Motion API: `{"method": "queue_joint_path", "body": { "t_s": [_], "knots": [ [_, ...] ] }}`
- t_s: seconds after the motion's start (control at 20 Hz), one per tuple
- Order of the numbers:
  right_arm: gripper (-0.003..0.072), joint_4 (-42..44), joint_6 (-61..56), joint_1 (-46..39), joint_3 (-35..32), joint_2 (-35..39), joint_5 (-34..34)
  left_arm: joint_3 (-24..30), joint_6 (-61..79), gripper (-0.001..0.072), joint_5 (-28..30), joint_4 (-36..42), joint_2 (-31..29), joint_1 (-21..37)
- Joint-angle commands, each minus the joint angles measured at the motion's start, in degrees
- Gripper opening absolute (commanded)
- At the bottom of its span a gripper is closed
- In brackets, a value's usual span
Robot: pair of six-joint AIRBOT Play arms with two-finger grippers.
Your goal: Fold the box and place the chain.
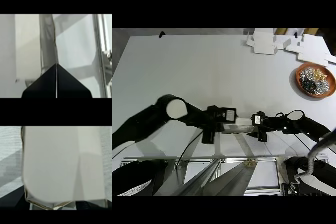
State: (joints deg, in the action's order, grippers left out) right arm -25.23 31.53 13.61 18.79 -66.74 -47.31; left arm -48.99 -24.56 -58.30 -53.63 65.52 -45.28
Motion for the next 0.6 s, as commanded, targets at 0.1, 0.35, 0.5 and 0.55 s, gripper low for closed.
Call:
{"method": "queue_joint_path", "body": {
  "t_s": [0.1,0.35,0.5,0.55],
  "knots": [
    [0.0312,0.00,0.00,0.00,0.02,0.02,0.00,-0.02,-1.77,0.0005,20.50,3.15,4.24,-2.12],
    [0.0312,0.00,0.00,0.00,0.02,0.02,0.00,-0.02,-5.03,0.0003,24.59,3.28,10.91,2.03],
    [0.0312,0.00,0.00,0.00,0.02,0.02,0.00,-0.02,-5.66,0.0003,24.68,3.50,15.30,2.51],
    [0.0312,0.00,0.00,0.00,0.02,0.02,0.00,-0.02,-5.66,0.0003,24.63,3.52,16.00,2.43]
  ]
}}
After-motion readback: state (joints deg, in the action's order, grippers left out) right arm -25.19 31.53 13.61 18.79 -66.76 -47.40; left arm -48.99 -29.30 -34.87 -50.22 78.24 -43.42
